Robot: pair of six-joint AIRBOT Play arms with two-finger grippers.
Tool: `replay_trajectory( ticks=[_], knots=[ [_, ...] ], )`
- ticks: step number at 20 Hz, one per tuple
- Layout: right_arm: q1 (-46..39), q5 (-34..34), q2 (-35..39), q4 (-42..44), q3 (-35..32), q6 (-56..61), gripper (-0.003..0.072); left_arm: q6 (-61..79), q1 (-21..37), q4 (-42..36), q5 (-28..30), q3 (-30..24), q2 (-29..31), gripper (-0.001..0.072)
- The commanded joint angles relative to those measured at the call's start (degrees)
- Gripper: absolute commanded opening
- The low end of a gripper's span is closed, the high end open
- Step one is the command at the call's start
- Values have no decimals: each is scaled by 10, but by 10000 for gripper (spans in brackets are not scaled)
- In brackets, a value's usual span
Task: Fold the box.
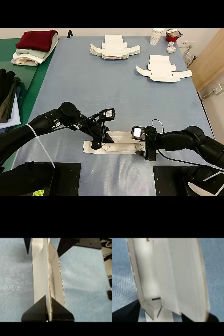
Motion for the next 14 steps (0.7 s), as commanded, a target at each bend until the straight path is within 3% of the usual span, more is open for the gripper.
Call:
replay_trajectory(
  ticks=[1, 14],
  knots=[
    [-3, -9, -1, -1, 0, -12, 720, 0, 0, 0, 0, 0, 0, 15],
    [-2, 10, -35, 9, -1, -16, 720, 0, 0, 0, 0, 0, 0, 15]
  ],
)
